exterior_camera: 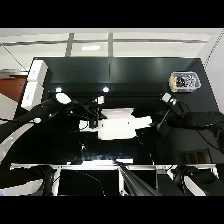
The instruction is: Fold the box and place the chain.
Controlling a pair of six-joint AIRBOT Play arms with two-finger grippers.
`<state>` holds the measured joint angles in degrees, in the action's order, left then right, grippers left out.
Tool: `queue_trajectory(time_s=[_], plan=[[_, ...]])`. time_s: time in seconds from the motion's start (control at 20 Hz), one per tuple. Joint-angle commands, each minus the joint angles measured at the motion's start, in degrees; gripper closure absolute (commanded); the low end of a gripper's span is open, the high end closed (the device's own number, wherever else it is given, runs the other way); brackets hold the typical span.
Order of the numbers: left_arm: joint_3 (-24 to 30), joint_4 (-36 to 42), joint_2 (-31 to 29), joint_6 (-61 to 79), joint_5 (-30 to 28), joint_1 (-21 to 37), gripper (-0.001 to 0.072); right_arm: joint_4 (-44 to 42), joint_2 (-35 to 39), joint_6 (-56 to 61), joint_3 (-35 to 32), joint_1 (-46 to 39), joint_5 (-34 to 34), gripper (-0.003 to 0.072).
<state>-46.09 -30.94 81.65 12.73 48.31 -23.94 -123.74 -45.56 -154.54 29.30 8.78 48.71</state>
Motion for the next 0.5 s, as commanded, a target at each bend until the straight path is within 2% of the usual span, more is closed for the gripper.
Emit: queue_trajectory(time_s=[0.0,0.15,0.45], plan=[[0.28,-0.2,0.22,0.15,-2.75,0.0,0.0684,-0.33,-0.44,-5.86,-2.05,5.18,-6.45,-0.0011],[0.28,-0.2,0.22,0.17,-2.91,-0.07,0.0683,0.57,-0.44,-10.95,-3.98,8.13,-8.31,-0.0011],[0.28,-1.36,0.22,0.13,-2.05,-0.28,0.0683,1.36,-0.61,-11.13,-6.08,9.68,-10.16,-0.0011]])
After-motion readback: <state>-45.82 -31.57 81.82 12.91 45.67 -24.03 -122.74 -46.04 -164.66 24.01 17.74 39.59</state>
